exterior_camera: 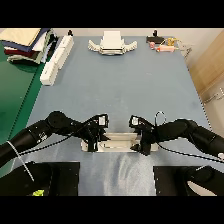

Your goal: Fold the box.

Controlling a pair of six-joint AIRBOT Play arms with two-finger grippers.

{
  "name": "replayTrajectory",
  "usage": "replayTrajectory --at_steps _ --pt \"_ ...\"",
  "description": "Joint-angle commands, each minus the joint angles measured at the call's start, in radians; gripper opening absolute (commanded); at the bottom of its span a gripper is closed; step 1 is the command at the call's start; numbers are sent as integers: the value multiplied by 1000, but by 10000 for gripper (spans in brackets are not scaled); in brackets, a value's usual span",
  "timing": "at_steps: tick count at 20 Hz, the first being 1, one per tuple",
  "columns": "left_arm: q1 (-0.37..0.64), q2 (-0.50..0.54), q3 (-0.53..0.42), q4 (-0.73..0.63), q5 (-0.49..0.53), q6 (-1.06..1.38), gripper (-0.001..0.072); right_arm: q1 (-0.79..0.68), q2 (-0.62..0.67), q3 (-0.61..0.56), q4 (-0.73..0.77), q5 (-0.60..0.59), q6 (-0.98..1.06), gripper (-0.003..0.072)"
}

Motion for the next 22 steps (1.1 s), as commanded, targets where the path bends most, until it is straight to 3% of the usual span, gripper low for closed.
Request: replayTrajectory --at_steps 1,4,7,22 --pt "0 -1 0 0 -1 0 13 -18 -3 1 25 -11 -18 713" --pt "0 -1 0 0 -1 0 14 -18 -1 -2 19 -45 -42 713" --pt "0 -1 0 0 -1 0 14 -31 -1 -27 58 -121 -273 714" --pt "0 -1 0 0 -1 0 14 -66 -12 -45 92 -80 -282 714"
